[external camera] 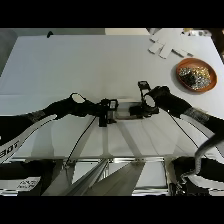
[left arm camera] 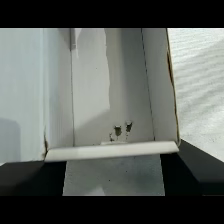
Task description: Fold the box and place the chain.
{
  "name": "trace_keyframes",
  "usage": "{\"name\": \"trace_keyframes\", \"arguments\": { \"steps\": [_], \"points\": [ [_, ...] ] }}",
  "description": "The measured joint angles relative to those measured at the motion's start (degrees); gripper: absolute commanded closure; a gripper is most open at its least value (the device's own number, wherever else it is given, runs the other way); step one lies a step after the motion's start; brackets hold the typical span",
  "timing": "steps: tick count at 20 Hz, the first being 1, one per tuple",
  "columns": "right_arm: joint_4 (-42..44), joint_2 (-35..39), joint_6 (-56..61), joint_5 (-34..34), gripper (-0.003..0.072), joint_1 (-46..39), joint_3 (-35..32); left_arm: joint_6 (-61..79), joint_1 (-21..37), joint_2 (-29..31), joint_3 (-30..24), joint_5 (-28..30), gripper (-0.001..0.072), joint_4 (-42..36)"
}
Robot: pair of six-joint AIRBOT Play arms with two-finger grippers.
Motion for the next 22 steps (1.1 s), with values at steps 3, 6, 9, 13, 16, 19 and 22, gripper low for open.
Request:
{"name": "trace_keyframes", "arguments": {
  "steps": [3,6,9,13,16,19,22],
  "points": [
    [-0.4,0.1,-1.7,0.1,0.051,0.0,0.0,0.0,0.0,0.0,0.0,0.0,0.0436,0.0],
    [-1.4,0.2,-2.4,0.6,0.0672,0.0,0.0,-0.1,0.0,0.0,0.0,0.0,0.0436,-0.2],
    [-2.2,0.3,-2.7,1.4,0.053,0.0,0.0,-0.1,-0.1,0.0,0.0,0.2,0.0436,-0.2],
    [-4.0,0.3,-3.0,2.9,0.0303,-0.1,0.0,0.0,-0.1,0.0,0.0,0.0,0.0436,-0.2],
    [-3.8,1.4,-3.1,3.1,0.0225,-0.1,-0.2,0.0,-0.1,0.0,0.0,-0.2,0.0436,0.0],
    [-4.2,4.7,-4.5,3.0,0.0201,-0.1,-0.2,-0.1,0.0,0.0,0.0,0.0,0.0436,-0.2],
    [-4.1,9.3,-7.8,3.2,0.0201,-0.1,-0.1,-0.1,0.0,0.0,0.0,0.0,0.0435,0.2]
  ]
}}
